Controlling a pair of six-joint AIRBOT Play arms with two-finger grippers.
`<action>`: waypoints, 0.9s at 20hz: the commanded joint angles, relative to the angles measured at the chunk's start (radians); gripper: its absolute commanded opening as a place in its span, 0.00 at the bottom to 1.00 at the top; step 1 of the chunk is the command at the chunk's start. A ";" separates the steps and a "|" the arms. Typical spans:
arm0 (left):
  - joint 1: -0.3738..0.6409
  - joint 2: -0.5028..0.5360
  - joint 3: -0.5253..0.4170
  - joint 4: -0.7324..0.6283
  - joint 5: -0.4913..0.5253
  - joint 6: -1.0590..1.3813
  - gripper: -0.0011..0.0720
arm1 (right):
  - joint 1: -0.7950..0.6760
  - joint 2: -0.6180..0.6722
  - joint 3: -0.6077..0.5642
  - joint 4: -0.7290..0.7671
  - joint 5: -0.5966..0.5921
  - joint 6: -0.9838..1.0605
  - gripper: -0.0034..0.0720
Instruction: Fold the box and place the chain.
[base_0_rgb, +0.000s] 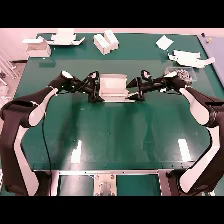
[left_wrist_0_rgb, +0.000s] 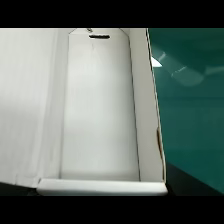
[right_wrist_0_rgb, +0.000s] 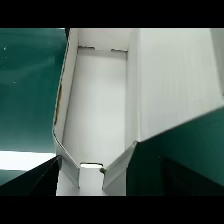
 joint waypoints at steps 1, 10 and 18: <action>0.000 0.000 0.000 -0.001 0.003 -0.001 0.75 | -0.039 0.036 0.001 -0.053 0.017 0.081 1.00; 0.000 0.000 0.000 -0.001 0.003 -0.001 0.75 | -0.025 0.186 0.001 0.004 0.119 0.388 0.06; 0.000 0.000 0.000 -0.001 0.000 -0.001 0.75 | 0.120 0.150 0.072 -0.023 -0.120 0.567 0.06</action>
